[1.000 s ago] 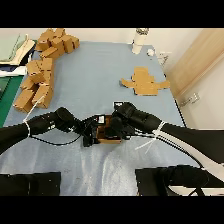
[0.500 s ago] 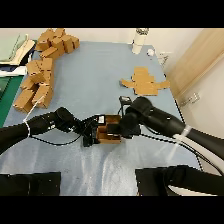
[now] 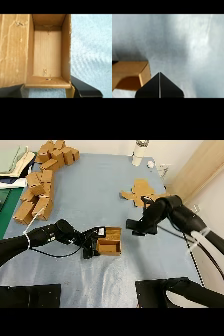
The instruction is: Fold the box.
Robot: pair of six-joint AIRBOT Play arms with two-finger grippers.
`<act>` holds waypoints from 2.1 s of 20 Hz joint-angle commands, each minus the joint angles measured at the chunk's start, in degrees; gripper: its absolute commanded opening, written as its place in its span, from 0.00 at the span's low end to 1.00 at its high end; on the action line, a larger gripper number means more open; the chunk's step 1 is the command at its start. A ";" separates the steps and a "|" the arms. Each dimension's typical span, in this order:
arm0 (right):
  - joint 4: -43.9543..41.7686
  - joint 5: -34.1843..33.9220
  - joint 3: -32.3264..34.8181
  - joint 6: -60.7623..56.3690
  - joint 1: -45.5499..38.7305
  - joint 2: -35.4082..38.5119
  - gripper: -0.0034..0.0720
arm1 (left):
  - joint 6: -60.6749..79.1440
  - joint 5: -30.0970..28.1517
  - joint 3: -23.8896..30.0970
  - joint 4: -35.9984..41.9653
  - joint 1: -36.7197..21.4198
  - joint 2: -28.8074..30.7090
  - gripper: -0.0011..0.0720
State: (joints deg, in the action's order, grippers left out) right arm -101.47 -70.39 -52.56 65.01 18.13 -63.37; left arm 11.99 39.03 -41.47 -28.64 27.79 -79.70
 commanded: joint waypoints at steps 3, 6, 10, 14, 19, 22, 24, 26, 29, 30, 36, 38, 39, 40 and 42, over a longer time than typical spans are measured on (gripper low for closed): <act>-43.06 3.61 -0.13 49.42 -18.53 -16.87 0.05 | 0.00 0.00 0.00 0.00 0.04 0.00 0.74; -51.32 -0.44 -0.26 61.75 -17.42 -22.88 0.05 | 0.00 -0.02 0.00 0.00 0.04 0.00 0.74; -50.93 -7.19 -0.13 69.72 -11.56 -22.40 0.05 | 0.02 0.04 0.00 0.00 0.04 0.00 0.74; -46.38 -6.80 0.50 73.05 -5.01 -16.83 0.05 | 0.00 0.00 0.00 0.02 0.04 0.00 0.74; -36.96 3.19 4.81 73.02 2.03 -7.15 0.05 | 0.02 0.00 0.00 0.17 0.04 0.00 0.74; -32.74 13.05 10.29 74.44 6.32 -0.92 0.05 | 0.00 0.09 0.00 0.17 0.04 -0.02 0.74; -30.80 19.47 14.29 76.54 9.55 3.69 0.05 | 0.02 0.07 0.00 0.17 0.04 0.00 0.74; -28.33 25.90 18.03 78.27 12.74 7.91 0.05 | 0.00 0.09 0.00 0.20 0.04 0.00 0.74; -22.18 34.25 22.43 78.62 17.40 12.83 0.05 | 0.02 0.07 0.00 0.17 0.04 0.00 0.74; -19.65 35.60 23.26 78.64 18.80 13.79 0.05 | 0.02 0.07 0.00 0.17 0.04 0.00 0.74; -6.78 37.13 24.06 78.66 26.62 17.88 0.59 | 0.00 0.09 0.00 0.20 0.04 0.00 0.74; -5.79 36.98 24.06 80.15 26.93 17.57 0.75 | 0.02 0.09 0.00 0.20 0.04 0.00 0.74; -5.03 37.18 24.06 80.52 26.91 17.11 0.75 | 0.00 0.09 0.00 0.20 0.04 0.00 0.74; -3.91 37.51 24.06 80.54 26.91 16.48 0.75 | 0.02 0.02 0.00 0.17 0.04 0.00 0.74; -2.80 38.56 24.06 80.56 26.93 15.41 0.75 | 0.00 0.07 0.00 0.17 0.04 0.00 0.74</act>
State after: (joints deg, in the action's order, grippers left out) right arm -107.46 -33.32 -28.58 145.01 44.49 -47.16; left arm 11.97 39.11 -41.47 -28.45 27.79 -79.70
